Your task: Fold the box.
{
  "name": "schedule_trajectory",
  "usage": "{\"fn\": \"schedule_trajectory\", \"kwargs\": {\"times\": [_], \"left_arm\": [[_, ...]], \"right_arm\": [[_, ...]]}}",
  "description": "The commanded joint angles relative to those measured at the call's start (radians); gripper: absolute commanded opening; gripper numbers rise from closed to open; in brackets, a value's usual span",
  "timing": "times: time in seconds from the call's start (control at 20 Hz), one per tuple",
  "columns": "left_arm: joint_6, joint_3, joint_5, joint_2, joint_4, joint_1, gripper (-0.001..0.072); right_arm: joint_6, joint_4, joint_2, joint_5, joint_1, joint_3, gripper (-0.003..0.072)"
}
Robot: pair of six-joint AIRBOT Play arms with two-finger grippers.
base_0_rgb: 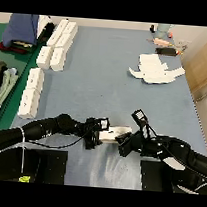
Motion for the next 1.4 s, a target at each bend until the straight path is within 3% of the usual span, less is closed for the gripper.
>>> {"fn": "schedule_trajectory", "kwargs": {"times": [0.0,0.25,0.6,0.85,1.1,1.2,1.35], "left_arm": [[0.0,0.001,0.0,0.0,0.0,0.0,0.0465],[0.0,0.001,0.0,0.0,0.0,0.0,0.0465],[0.0,0.001,0.003,0.0,0.0,0.0,0.0465],[-0.012,0.001,0.019,0.0,0.0,0.0,0.0465],[-0.232,0.004,0.018,0.029,0.028,0.02,0.0465],[-0.383,0.005,0.018,0.085,0.119,0.069,0.0465],[-0.718,0.006,0.016,0.221,0.383,0.196,0.0465]], "right_arm": [[0.001,-0.097,0.076,0.121,0.001,0.091,0.0001],[0.207,-0.567,0.068,0.462,-0.032,0.284,0.0001],[0.29,-0.543,-0.24,0.884,-0.291,0.531,0.0002],[0.38,-0.506,-0.408,0.89,-0.42,0.582,0.0002],[0.397,-0.508,-0.454,0.87,-0.429,0.582,0.0002],[0.397,-0.507,-0.454,0.871,-0.429,0.582,0.0002],[0.397,-0.507,-0.454,0.87,-0.429,0.582,0.0002]]}}
